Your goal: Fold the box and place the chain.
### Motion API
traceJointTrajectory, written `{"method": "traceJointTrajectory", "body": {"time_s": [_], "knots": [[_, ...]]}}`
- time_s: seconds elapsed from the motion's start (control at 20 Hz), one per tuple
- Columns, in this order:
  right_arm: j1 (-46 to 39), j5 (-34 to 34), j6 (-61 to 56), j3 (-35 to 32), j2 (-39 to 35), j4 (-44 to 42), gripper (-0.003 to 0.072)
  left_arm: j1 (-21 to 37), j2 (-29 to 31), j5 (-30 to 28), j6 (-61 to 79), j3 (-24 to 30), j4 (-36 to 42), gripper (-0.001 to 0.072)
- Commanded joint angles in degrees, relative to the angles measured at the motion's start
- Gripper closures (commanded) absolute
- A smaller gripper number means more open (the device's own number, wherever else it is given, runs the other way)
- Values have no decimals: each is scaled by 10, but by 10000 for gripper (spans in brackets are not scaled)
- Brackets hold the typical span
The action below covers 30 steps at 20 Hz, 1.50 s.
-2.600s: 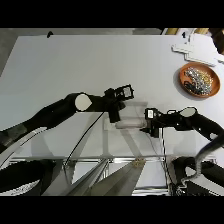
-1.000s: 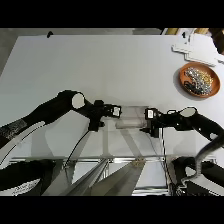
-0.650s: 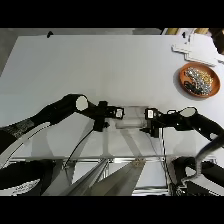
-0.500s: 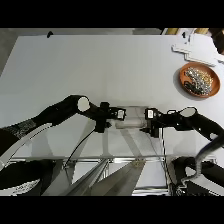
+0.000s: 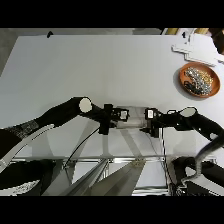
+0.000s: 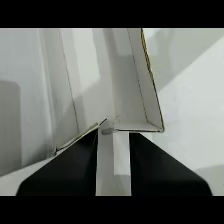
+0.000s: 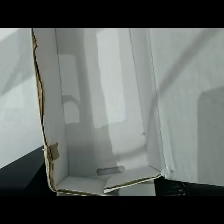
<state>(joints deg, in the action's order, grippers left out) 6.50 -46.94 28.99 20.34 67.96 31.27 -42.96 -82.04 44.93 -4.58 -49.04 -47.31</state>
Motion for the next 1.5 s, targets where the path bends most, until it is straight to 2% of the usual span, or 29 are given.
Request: {"method": "traceJointTrajectory", "body": {"time_s": [0.0,0.05,0.15,0.25,0.35,0.45,0.5,0.55,0.6,0.65,0.7,0.85,0.95,1.05,1.1,1.25,1.45], "knots": [[0,0,0,0,0,0,289,-7,-11,-22,10,0,29,616],[0,0,0,0,0,0,289,-11,-15,-23,10,0,30,644],[0,0,0,0,0,0,289,-17,-18,-23,10,0,30,623],[0,0,0,0,0,0,289,-18,-18,-22,9,0,34,547],[0,0,0,0,0,0,289,-18,-18,-21,9,0,33,415],[0,0,0,0,0,0,289,-18,-16,-16,9,0,33,410],[0,0,0,0,0,0,289,-16,-14,-8,7,0,32,373],[0,0,0,0,0,0,289,-14,-7,2,-5,0,27,369],[0,0,0,0,0,0,289,-9,3,11,-29,0,25,401],[0,0,0,0,0,0,289,-2,19,19,-74,0,17,577],[0,0,0,0,0,0,289,6,38,28,-123,0,-2,710],[0,0,0,0,0,0,289,45,106,70,-336,0,-96,707],[0,0,0,0,0,0,289,83,146,96,-568,0,-205,707],[0,0,0,0,0,0,289,124,160,116,-798,0,-308,703],[0,0,0,0,0,0,289,144,159,124,-857,4,-323,704],[0,0,0,0,0,0,289,166,144,112,-838,43,-254,705],[0,0,0,0,0,0,289,163,98,81,-729,87,-71,703]]}}
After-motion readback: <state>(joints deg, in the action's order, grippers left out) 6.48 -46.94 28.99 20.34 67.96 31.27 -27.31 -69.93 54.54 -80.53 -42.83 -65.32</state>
